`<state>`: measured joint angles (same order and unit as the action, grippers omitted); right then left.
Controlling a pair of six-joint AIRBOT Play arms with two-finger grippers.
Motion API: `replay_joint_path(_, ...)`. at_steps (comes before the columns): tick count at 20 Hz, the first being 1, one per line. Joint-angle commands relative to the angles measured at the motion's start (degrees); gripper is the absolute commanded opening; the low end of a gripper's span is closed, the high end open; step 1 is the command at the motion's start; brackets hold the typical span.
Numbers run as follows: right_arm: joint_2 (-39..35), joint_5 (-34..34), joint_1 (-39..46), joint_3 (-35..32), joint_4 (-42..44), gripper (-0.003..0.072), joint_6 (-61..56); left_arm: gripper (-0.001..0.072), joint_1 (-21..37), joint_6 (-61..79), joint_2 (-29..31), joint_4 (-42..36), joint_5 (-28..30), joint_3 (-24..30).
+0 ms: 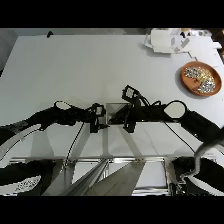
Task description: Fold the box and place the chain.
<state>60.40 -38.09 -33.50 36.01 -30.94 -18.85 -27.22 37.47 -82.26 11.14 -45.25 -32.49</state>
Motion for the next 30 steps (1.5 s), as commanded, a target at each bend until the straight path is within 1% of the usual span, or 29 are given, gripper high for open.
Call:
replay_joint_path(1, 2.34, 0.31, -0.72, 0.28, -1.44, 0.0061, -1.88, 0.0052, 0.00, 0.02, -0.02, 0.02, 0.02, -0.04)
replay_joint_path(3, 2.36, -0.39, -0.72, 2.51, -6.19, 0.0067, -5.33, 0.0052, 0.00, 0.02, -0.02, 0.00, 0.02, -0.04)
replay_joint_path(4, 2.36, -2.25, -0.63, 4.83, -10.08, 0.0143, -7.50, 0.0052, 0.00, 0.02, -0.02, 0.02, 0.02, -0.04)
replay_joint_path(5, 2.36, -4.79, -0.66, 7.67, -14.32, 0.0184, -9.92, 0.0052, 0.00, 0.02, -0.02, 0.02, 0.02, -0.04)
replay_joint_path(6, 2.36, -7.85, -0.66, 11.13, -18.67, 0.0203, -11.34, 0.0052, 0.00, 0.02, -0.02, 0.00, 0.02, -0.04)
replay_joint_path(7, 2.36, -10.80, -0.66, 14.47, -22.05, 0.0267, -12.31, 0.0052, 0.00, 0.02, -0.02, 0.02, 0.02, -0.04)
replay_joint_path(8, 2.36, -13.94, -0.66, 18.03, -24.79, 0.0288, -12.66, 0.0052, 0.00, 0.02, -0.02, 0.02, 0.02, -0.04)
replay_joint_path(9, 2.36, -16.13, -0.66, 21.20, -26.75, 0.0288, -12.63, 0.0052, 0.00, 0.02, -0.02, 0.02, 0.02, -0.04)
replay_joint_path(10, 2.54, -16.85, -0.63, 24.39, -28.92, 0.0285, -12.63, 0.0052, 0.00, 0.02, -0.02, 0.02, 0.02, -0.04)
replay_joint_path(11, 3.06, -16.68, -0.15, 27.28, -30.58, 0.0201, -12.46, 0.0052, 0.00, 0.02, -0.02, 0.02, 0.02, -0.04)
replay_joint_path(12, 4.37, -16.61, 1.01, 30.18, -30.80, 0.0090, -12.15, 0.0052, 0.00, 0.02, -0.02, 0.02, 0.02, -0.04)
replay_joint_path(13, 6.38, -17.00, 2.36, 32.63, -30.75, 0.0078, -12.17, 0.0052, 0.00, 0.02, -0.02, 0.00, 0.00, -0.04)
replay_joint_path(15, 11.89, -19.63, 4.98, 35.63, -30.71, 0.0015, -12.15, 0.0052, 0.00, 0.02, -0.02, 0.02, 0.02, -0.04)
replay_joint_path(18, 20.06, -25.53, 6.12, 36.00, -30.71, 0.0016, -10.62, 0.0052, 0.00, 0.02, -0.02, 0.02, 0.02, -0.04)
replay_joint_path(21, 25.16, -32.00, 5.95, 36.00, -27.47, 0.0018, -7.28, 0.0052, 0.00, 0.02, -0.02, 0.02, 0.02, -0.04)
replay_joint_path(22, 25.83, -33.31, 5.95, 36.00, -25.97, 0.0022, -5.79, 0.0052, 0.00, 0.02, -0.02, 0.02, 0.02, -0.04)
replay_joint_path(23, 26.03, -34.01, 5.95, 36.00, -24.41, 0.0062, -4.35, 0.0052, 0.00, 0.02, -0.02, 0.00, 0.02, -0.04)
replay_joint_path(27, 25.79, -38.23, 5.84, 35.85, -15.21, 0.0067, 1.53, 0.0052, 0.00, 0.02, -0.02, 0.00, 0.02, -0.04)
replay_joint_path(28, 25.79, -38.99, 5.68, 35.67, -15.10, 0.0071, 1.70, 0.0052, 0.00, 0.02, -0.02, 0.02, 0.02, -0.04)
replay_joint_path(29, 25.66, -39.04, 5.57, 35.21, -15.41, 0.0123, 1.92, 0.0052, 0.00, 0.02, -0.02, 0.00, 0.02, -0.04)
replay_joint_path(30, 25.16, -38.99, 5.57, 34.32, -15.28, 0.0131, 2.93, 0.0052, 0.00, 0.00, -0.02, 0.02, 0.02, -0.04)
